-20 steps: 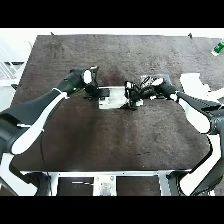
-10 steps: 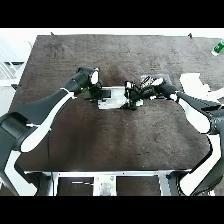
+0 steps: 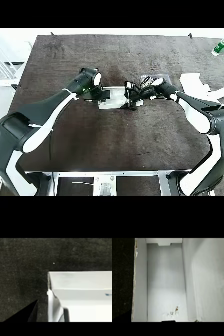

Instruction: Fold the box and place the chain.

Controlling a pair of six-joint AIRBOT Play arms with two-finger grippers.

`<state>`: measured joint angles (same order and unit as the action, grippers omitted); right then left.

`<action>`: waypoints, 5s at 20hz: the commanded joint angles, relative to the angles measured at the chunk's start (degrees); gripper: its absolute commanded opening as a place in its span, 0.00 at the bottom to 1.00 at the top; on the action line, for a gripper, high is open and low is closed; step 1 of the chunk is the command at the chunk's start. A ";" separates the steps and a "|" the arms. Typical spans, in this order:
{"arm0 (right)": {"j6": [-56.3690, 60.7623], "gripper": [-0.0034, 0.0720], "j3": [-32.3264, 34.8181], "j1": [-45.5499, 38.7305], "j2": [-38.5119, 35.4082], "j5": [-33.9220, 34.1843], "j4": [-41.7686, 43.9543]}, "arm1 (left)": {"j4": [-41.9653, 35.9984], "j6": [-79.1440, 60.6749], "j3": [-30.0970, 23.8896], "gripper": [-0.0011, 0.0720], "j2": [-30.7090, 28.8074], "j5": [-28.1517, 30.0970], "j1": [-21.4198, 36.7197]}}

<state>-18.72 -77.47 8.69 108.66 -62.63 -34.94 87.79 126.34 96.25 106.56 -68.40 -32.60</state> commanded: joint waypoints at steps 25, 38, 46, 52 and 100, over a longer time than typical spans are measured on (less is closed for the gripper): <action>0.02 0.82 -0.02 0.02 0.02 0.00 0.02 | 6.99 4.28 8.85 0.04 5.95 -9.09 -2.05; 0.02 0.82 -0.02 0.02 0.02 0.00 0.02 | 6.14 1.20 12.20 0.59 4.13 -14.40 -2.36; 0.02 0.82 0.00 0.02 0.02 0.00 0.00 | 6.82 -6.93 11.87 0.59 -4.50 -16.00 -2.19; 0.02 0.82 0.00 0.04 0.02 -0.02 0.00 | 10.27 -16.96 6.36 0.59 -14.73 -9.84 -1.25; 0.02 0.82 0.00 0.02 0.02 0.00 0.02 | -55.32 -147.82 -12.26 1.00 4.42 -1.36 25.11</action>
<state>-18.72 -77.47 8.69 108.68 -62.61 -34.94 32.40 -21.04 83.92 110.19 -70.43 -6.24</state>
